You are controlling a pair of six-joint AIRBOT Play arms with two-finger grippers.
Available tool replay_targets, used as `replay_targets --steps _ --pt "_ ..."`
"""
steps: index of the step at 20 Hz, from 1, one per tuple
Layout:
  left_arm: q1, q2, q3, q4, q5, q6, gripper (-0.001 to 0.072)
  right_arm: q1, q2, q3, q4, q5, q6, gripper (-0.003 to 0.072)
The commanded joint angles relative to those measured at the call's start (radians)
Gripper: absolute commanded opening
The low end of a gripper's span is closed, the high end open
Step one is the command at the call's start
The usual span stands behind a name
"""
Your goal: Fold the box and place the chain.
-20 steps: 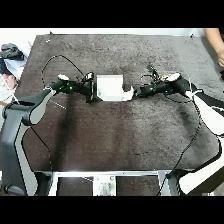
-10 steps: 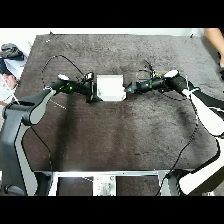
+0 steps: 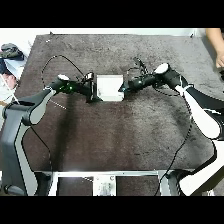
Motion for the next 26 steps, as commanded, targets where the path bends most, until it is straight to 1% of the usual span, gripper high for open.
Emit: replay_targets --steps 1,4,9,14,16,17,20,21,22,25,26 --pt "0.000 0.000 0.000 0.000 0.000 0.000 0.0515 0.037 0.000 0.035 -0.122 -0.028 0.078 0.0505" --pt "0.000 0.000 0.000 0.000 0.000 0.000 0.0515 0.072 -0.001 0.041 -0.159 -0.046 0.097 0.0505" --pt "0.000 0.000 0.000 0.000 0.000 0.000 0.0515 0.114 -0.009 0.045 -0.300 -0.110 0.188 0.0504" --pt "0.000 0.000 0.000 0.000 -0.001 0.000 0.0515 0.146 -0.009 0.049 -0.496 -0.148 0.336 0.0504" --pt "0.000 0.000 0.000 0.000 0.000 0.000 0.0514 0.163 -0.024 0.082 -0.553 -0.120 0.378 0.0504" --pt "0.000 0.000 0.000 0.000 -0.001 0.000 0.0514 0.171 -0.044 0.121 -0.568 -0.088 0.399 0.0503" --pt "0.000 0.000 0.000 0.000 -0.001 0.000 0.0515 0.201 -0.126 0.275 -0.607 0.065 0.458 0.0503" --pt "0.000 0.000 0.000 0.000 -0.001 0.000 0.0515 0.214 -0.151 0.319 -0.645 0.116 0.495 0.0472" --pt "0.000 0.000 0.000 0.000 -0.001 0.000 0.0514 0.226 -0.167 0.346 -0.686 0.149 0.537 0.0472" --pt "0.000 0.000 0.000 0.000 -0.002 0.000 0.0515 0.247 -0.175 0.358 -0.764 0.163 0.657 0.0472" --pt "0.000 0.000 0.000 0.000 -0.002 0.000 0.0514 0.249 -0.175 0.358 -0.769 0.162 0.685 0.0471"
